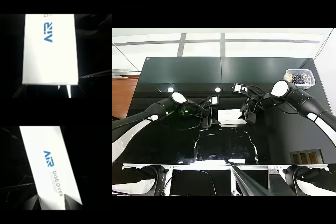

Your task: Fold the box and place the chain.

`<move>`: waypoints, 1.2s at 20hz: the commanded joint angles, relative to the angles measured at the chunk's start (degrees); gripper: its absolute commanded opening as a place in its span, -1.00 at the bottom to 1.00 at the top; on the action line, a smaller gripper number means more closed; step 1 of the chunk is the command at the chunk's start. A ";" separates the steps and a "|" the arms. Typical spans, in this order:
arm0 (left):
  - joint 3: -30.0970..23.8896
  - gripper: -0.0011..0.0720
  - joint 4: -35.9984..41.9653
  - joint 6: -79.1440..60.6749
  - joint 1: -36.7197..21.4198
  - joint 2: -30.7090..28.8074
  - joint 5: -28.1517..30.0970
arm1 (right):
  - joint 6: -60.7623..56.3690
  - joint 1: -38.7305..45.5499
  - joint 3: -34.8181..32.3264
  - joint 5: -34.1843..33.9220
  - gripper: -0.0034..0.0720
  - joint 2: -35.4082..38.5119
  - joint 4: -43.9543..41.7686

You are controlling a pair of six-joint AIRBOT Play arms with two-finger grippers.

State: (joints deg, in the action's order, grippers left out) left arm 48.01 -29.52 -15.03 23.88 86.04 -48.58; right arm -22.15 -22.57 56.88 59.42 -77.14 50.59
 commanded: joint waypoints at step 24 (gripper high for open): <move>0.04 0.13 0.02 0.02 0.02 0.04 0.13 | -24.39 8.28 -2.93 7.45 -0.88 6.14 -12.11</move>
State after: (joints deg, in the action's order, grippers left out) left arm 48.01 -29.50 -15.00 23.88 86.04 -48.45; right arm -41.85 -17.80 55.94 64.14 -71.68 47.86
